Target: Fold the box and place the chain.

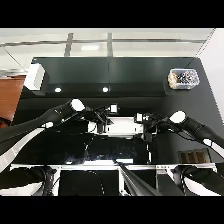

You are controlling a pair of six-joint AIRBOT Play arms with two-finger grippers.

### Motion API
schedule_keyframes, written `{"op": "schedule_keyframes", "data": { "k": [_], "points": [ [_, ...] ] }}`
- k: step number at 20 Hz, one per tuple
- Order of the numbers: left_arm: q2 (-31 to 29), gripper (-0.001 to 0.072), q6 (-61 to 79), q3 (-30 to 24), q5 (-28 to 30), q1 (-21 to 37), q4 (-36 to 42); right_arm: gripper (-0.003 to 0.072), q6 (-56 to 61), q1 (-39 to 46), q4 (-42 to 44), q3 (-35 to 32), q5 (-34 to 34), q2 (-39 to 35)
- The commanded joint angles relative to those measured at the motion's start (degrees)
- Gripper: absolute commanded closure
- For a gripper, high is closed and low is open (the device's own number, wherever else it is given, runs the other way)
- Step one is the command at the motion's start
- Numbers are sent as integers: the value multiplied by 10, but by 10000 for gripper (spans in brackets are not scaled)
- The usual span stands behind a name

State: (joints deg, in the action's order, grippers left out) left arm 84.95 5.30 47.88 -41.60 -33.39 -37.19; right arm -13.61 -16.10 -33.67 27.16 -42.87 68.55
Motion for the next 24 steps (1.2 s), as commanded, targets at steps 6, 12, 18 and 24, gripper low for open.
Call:
{"op": "schedule_keyframes", "data": {
  "k": [6,12,18,24],
  "points": [
    [0,682,1,0,0,0,0,187,8,0,-11,0,5,1],
    [-2,415,-30,4,-1,2,-4,283,8,0,-11,0,5,1],
    [-86,12,-194,20,-76,42,-138,613,-2,-2,-24,0,-10,1],
    [-154,683,-375,20,-220,79,-198,613,-1,-2,-28,0,-4,1]
  ]
}}
